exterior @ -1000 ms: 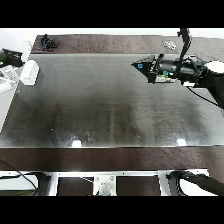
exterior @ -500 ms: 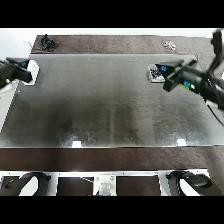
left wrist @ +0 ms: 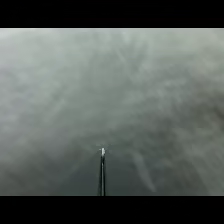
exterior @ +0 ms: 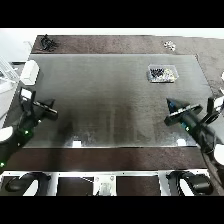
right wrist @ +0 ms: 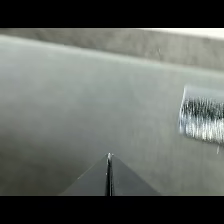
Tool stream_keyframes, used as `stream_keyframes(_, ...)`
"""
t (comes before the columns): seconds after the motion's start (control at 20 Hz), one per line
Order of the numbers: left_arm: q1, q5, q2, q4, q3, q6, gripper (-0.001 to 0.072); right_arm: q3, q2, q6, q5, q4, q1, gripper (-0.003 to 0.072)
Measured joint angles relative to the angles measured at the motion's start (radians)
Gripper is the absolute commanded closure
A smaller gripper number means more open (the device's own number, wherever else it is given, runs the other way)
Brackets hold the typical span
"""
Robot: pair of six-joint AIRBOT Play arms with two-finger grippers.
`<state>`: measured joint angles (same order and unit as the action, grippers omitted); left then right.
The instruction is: Fold the box and place the chain.
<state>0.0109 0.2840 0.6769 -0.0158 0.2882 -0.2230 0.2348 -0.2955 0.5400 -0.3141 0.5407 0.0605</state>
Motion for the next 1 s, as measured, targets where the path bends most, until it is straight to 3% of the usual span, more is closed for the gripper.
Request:
stream_keyframes(0.35, -0.018, 0.041, -0.009, 0.341, -0.132, -0.299, 0.0689, -0.134, 0.074, 0.0, 0.03, 0.002, 0.0, 0.0678)
stream_keyframes(1.0, -0.02, 0.042, -0.009, 0.425, -0.151, -0.376, 0.0689, -0.15, 0.082, -0.001, 0.038, 0.003, 0.0, 0.0678)
